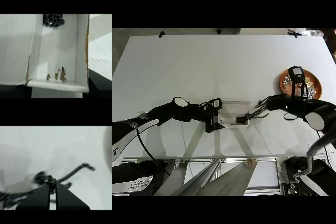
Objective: Fold the box and place the chain.
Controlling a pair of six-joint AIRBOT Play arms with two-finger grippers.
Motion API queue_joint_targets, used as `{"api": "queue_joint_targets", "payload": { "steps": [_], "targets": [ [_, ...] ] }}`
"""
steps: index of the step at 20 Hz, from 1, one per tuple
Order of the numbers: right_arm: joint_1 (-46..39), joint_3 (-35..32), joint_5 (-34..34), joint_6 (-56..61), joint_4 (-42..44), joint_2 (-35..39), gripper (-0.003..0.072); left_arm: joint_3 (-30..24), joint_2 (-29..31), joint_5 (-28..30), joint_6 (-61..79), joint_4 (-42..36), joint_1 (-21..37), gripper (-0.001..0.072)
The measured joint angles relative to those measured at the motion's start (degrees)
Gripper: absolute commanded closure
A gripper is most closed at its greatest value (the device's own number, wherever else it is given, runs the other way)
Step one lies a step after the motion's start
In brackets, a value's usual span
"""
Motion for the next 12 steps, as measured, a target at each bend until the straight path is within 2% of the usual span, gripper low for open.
{"api": "queue_joint_targets", "payload": {
  "steps": [3, 6, 12],
  "targets": [
    [8.11, 0.0, 2.19, 1.57, -0.02, 2.43, 0.0676, -0.02, 0.0, 0.0, 0.0, 0.0, 0.0, 0.0696],
    [15.45, 0.0, 1.33, 4.9, -0.02, 3.34, 0.0676, -0.02, 0.0, 0.0, -0.02, 0.0, 0.0, 0.0696],
    [23.37, 0.0, -7.96, 11.17, 0.72, 0.52, 0.0676, -0.02, 0.0, 0.0, 0.0, 0.0, 0.0, 0.0696]
  ]
}}
